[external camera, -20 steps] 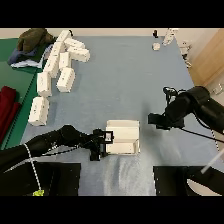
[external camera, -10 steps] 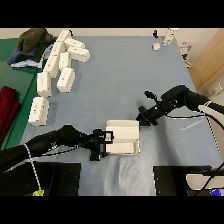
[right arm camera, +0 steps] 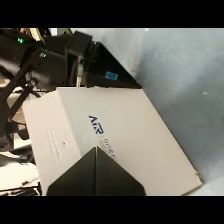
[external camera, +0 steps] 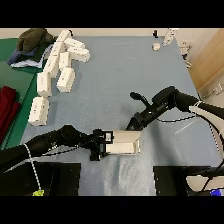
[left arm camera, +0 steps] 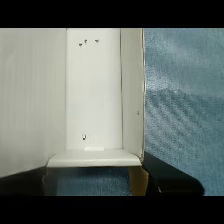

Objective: Fold the box.

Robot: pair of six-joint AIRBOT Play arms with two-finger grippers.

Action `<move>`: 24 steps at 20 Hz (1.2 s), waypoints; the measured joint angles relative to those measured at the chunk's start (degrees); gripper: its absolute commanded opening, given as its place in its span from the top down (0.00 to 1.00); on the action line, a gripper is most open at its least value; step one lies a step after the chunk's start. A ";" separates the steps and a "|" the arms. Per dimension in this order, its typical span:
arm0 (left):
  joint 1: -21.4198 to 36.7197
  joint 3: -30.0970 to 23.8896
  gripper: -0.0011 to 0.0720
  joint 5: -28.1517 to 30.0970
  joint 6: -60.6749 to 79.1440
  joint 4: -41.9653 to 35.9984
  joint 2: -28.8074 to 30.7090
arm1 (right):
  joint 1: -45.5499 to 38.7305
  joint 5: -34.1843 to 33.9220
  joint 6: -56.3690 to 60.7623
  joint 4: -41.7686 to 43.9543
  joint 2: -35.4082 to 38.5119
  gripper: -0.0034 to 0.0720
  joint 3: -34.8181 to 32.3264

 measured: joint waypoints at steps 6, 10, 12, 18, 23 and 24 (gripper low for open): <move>0.00 0.00 0.34 0.00 0.00 0.00 0.00 | 7.13 10.27 -5.51 -3.87 10.23 0.95 -4.66; 0.00 0.00 0.34 0.00 0.00 0.00 0.00 | 13.31 22.64 -10.47 -7.37 19.58 0.95 -11.06; 0.00 0.00 0.34 0.00 0.00 0.00 0.00 | 16.06 28.70 -13.03 -8.92 23.37 0.95 -14.16; 0.00 0.00 0.34 0.00 0.00 0.00 0.00 | 24.20 43.56 -17.57 -13.62 30.64 0.95 -19.65; 0.00 0.00 0.34 0.00 0.00 0.00 0.00 | 30.56 48.52 -18.43 -19.74 32.35 0.82 -20.50; 0.00 0.00 0.34 0.00 0.00 0.00 0.00 | 31.50 49.05 -18.58 -20.70 32.68 0.82 -20.55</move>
